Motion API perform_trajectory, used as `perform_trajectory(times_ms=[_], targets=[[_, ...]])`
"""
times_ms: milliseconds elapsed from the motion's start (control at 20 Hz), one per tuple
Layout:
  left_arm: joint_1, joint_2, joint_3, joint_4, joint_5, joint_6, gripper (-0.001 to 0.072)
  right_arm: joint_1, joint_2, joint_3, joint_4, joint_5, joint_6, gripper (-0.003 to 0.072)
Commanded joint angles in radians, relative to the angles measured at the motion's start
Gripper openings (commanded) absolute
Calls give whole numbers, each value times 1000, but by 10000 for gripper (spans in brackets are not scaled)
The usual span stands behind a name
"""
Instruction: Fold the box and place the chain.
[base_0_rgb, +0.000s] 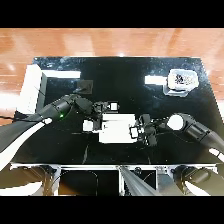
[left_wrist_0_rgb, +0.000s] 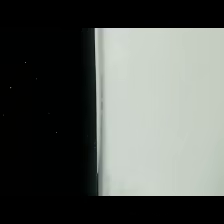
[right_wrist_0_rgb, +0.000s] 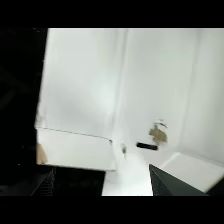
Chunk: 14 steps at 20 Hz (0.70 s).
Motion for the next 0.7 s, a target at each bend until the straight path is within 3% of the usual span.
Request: perform_trajectory(times_ms=[0,650], targets=[[-1,-7,0,3,1,0,20,41,-4,-23,13,-30,-16,720],[-1,-7,0,2,1,0,20,45,-6,-70,184,-152,-14,720]])
